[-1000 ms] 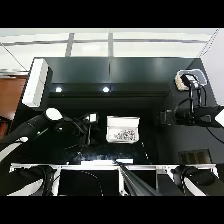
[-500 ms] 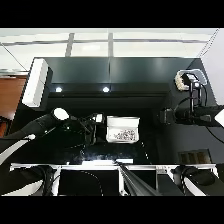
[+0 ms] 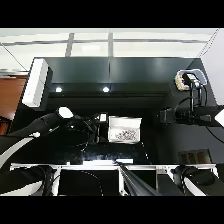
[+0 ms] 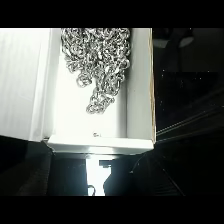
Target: Fold the box and place the chain.
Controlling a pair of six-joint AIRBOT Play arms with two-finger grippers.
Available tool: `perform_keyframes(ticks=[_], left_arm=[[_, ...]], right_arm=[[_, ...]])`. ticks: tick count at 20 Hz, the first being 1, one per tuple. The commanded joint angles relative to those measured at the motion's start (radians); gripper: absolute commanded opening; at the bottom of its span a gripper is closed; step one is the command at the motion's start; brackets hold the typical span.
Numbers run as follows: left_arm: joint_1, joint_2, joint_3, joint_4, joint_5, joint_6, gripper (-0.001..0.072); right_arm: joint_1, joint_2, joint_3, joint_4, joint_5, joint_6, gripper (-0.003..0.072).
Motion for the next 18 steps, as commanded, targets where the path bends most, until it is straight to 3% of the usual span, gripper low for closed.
perform_keyframes(ticks=[1, 18], left_arm=[[-0.013, -0.005, 0.005, 0.000, 0.002, 0.000, 0.0713], [-0.028, -0.005, 0.007, -0.004, 0.035, -0.023, 0.0711]], right_arm=[[-0.001, 0.000, 0.000, 0.000, 0.000, 0.000, 0.0336], [-0.001, 0.000, 0.000, 0.000, 0.001, 0.000, 0.0336]])
